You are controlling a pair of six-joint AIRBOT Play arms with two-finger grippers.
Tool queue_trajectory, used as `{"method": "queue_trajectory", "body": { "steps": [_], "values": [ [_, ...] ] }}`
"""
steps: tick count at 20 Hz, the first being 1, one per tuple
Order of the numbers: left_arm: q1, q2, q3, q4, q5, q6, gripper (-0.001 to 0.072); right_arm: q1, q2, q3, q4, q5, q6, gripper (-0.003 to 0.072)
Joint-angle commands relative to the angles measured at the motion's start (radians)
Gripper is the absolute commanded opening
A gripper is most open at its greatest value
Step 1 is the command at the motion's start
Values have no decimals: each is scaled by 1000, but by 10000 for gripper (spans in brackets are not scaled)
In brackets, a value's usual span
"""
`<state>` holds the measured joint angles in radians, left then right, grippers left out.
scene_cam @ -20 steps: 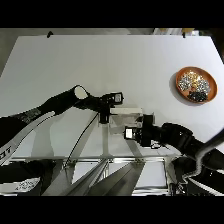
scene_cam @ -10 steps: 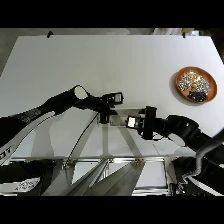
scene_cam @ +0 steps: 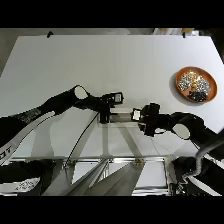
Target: Fold the box and place the chain.
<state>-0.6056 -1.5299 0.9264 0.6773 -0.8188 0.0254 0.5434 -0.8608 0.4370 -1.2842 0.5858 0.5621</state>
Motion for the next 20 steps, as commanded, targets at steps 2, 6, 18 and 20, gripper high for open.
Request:
{"method": "queue_trajectory", "body": {
  "steps": [2,6,18,20],
  "values": [
    [-1,0,0,0,-1,0,10,-76,-35,1,168,2,-168,582],
    [0,0,0,0,-1,0,10,-145,-87,1,296,32,-413,582],
    [-1,0,0,0,-1,0,10,-259,-208,1,644,95,-771,673],
    [0,0,0,0,-1,0,10,-259,-238,1,696,121,-826,673]
  ]
}}
